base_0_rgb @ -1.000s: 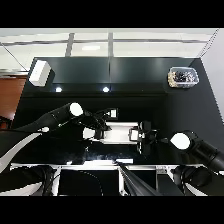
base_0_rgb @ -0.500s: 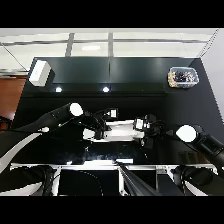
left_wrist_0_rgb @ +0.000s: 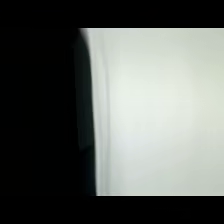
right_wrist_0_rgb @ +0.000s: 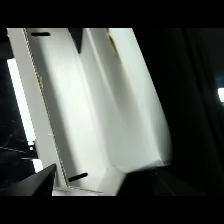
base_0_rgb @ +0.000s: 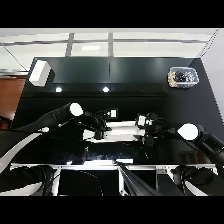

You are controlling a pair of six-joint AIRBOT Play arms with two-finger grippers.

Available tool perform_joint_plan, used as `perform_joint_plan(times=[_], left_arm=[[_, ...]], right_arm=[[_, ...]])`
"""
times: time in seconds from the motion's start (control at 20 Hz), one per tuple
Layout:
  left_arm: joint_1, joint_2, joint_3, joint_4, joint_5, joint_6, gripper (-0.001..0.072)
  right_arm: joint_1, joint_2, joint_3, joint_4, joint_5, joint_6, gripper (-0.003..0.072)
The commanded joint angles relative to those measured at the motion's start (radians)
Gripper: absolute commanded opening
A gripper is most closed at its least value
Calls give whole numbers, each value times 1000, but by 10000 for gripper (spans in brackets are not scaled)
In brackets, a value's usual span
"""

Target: Fold the box and place the chain.

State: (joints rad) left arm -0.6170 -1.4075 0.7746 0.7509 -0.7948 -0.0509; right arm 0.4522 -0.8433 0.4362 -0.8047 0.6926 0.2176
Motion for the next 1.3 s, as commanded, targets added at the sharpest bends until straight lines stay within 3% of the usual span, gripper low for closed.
perform_joint_plan(times=[0.0, 0.45, 1.25], left_arm=[[0, 0, 0, 0, 1, -2, 29], [0, 0, 0, -1, 1, -2, 29], [0, 0, 0, -7, 1, -28, 29]], right_arm=[[-28, -1, 1, 22, 50, 10, 660], [-28, -86, -5, 229, 98, -217, 660], [-28, -207, -70, 228, 57, -422, 659]])
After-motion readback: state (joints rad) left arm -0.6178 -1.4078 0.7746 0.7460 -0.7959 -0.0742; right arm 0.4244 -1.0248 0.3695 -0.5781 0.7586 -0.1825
